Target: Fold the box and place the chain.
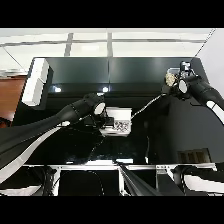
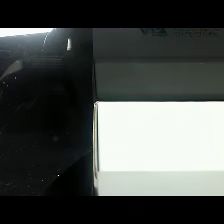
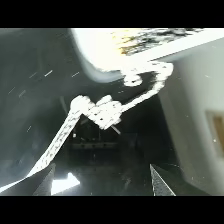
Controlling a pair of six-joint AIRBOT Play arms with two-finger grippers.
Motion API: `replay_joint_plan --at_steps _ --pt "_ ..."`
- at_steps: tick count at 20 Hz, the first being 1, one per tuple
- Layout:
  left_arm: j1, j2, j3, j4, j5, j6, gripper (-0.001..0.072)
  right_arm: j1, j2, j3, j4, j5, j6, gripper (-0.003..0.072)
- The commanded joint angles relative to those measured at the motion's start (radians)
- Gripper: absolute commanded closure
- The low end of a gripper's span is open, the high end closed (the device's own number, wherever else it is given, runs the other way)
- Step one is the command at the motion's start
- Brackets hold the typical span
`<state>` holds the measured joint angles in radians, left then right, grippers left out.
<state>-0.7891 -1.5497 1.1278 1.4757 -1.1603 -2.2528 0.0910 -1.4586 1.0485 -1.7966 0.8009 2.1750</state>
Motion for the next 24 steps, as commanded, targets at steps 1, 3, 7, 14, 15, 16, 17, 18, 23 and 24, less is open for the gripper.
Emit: replay_joint_plan --at_steps 1,3,7,14,15,16,17,18,23,24 --pt "0.0 0.0 0.0 0.0 0.0 0.0 0.068 -0.017 -0.061 0.063 -0.019 0.055 0.198 -0.0021" --pt "0.0 0.0 0.0 0.0 0.0 0.0 0.068 -0.029 -0.074 0.081 -0.019 0.047 0.256 -0.0021" --pt "0.0 0.0 0.0 0.0 0.007 0.0 0.068 -0.055 -0.109 0.098 -0.014 0.05 0.267 -0.002" --pt "0.0 0.0 0.0 0.0 0.006 0.001 0.068 -0.058 -0.175 0.147 -0.003 -0.002 0.267 0.008" --pt "0.0 0.0 0.0 0.0 0.007 0.001 0.068 -0.058 -0.178 0.149 -0.003 0.0 0.267 0.0081" --pt "0.0 0.0 0.0 0.0 0.007 0.001 0.068 -0.06 -0.18 0.149 -0.007 0.0 0.267 0.01" --pt "0.0 0.0 0.0 0.0 0.007 0.001 0.068 -0.06 -0.18 0.149 -0.01 0.0 0.267 0.0121" --pt "0.0 0.0 0.0 0.0 0.007 0.0 0.068 -0.06 -0.182 0.149 -0.013 0.002 0.267 0.013" --pt "0.0 0.0 0.0 0.0 0.006 0.001 0.068 -0.06 -0.194 0.149 -0.01 0.035 0.162 0.0138" --pt "0.0 0.0 0.0 0.0 0.006 0.0 0.068 -0.06 -0.194 0.149 -0.01 0.034 0.153 0.0156"
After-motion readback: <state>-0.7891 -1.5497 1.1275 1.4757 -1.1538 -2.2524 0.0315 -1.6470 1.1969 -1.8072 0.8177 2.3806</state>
